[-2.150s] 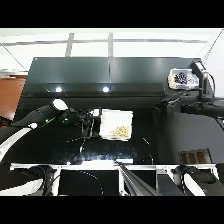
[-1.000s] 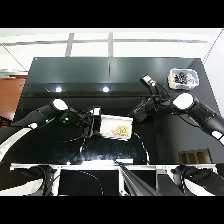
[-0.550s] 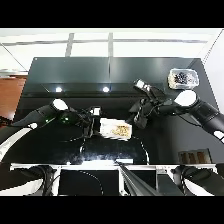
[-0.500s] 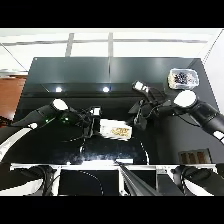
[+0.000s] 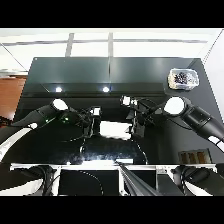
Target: Fold the box and place the chain.
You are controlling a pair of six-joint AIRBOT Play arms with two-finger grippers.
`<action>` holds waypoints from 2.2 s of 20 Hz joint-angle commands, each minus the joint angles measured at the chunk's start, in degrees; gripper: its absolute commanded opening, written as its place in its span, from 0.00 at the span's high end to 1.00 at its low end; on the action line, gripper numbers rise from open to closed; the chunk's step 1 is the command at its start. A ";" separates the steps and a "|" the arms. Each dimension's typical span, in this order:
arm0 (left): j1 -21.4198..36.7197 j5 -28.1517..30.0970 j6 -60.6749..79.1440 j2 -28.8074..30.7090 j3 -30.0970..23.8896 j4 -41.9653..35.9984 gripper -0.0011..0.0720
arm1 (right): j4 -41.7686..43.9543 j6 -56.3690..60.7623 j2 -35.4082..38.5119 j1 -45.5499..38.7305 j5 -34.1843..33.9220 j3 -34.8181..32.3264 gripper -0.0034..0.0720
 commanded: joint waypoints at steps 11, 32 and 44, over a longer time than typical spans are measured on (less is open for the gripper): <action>-0.04 0.00 0.04 -0.04 0.04 0.02 0.16 | -4.48 5.88 -0.07 2.67 -2.51 -0.04 0.54; -0.04 1.46 -2.84 -0.02 0.04 -0.04 0.01 | -3.98 8.70 -0.04 3.72 -3.21 -0.02 0.64; -1.25 2.01 -7.32 0.15 0.04 -0.39 0.00 | -4.28 8.70 0.13 3.67 -4.61 1.99 0.36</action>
